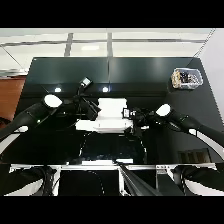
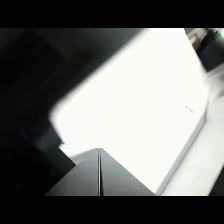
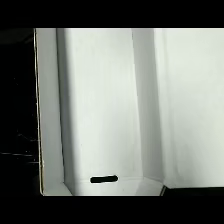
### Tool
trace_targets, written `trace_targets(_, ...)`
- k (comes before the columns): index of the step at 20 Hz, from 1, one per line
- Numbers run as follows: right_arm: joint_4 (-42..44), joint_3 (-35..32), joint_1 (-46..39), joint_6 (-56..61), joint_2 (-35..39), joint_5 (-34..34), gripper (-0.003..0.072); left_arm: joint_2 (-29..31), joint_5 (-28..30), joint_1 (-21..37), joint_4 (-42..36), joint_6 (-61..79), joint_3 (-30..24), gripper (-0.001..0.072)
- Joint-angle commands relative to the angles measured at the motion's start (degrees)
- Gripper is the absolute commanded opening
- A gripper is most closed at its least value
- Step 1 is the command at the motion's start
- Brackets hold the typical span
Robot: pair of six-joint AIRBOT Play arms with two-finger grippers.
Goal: Fold the box and place the chain.
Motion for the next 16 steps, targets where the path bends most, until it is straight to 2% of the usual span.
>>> trace_targets(1, -0.02, 0.02, 0.02, 0.0, -0.04, 0.04, 0.0474, -4.15, -2.08, -0.94, 1.29, 0.33, -0.13, 0.0023)
trace_targets(4, -0.02, 0.02, 0.02, 0.0, -0.04, 0.04, 0.0473, -4.48, -1.42, -1.2, 1.6, 0.31, 0.2, 0.0023)
trace_targets(6, 0.0, 0.02, 0.02, 0.0, -0.04, 0.04, 0.0474, -2.45, -3.28, -0.28, 4.85, -0.35, 1.77, 0.0023)
trace_targets(9, 0.0, 0.02, 0.02, 0.0, -0.04, 0.04, 0.0474, 5.57, -6.84, 3.67, 12.39, -7.21, 2.47, 0.0023)
trace_targets(11, -0.02, 0.02, 0.02, 0.0, -0.04, 0.04, 0.0474, 12.2, -9.01, 7.1, 13.79, -7.21, 0.02, 0.0023)
trace_targets(13, -0.02, 0.02, 0.02, 0.0, -0.04, 0.04, 0.0474, 16.31, -12.15, 9.07, 13.84, 3.04, -4.52, 0.0027)
trace_targets(15, -0.02, 0.02, 0.02, -0.02, -0.04, 0.04, 0.0474, 16.96, -15.93, 9.35, 14.25, 19.08, -8.5, 0.0031)
trace_targets(16, -0.04, 0.02, 0.02, -0.02, -0.04, 0.04, 0.0474, 16.85, -15.67, 9.11, 14.23, 25.75, -10.19, 0.0197)
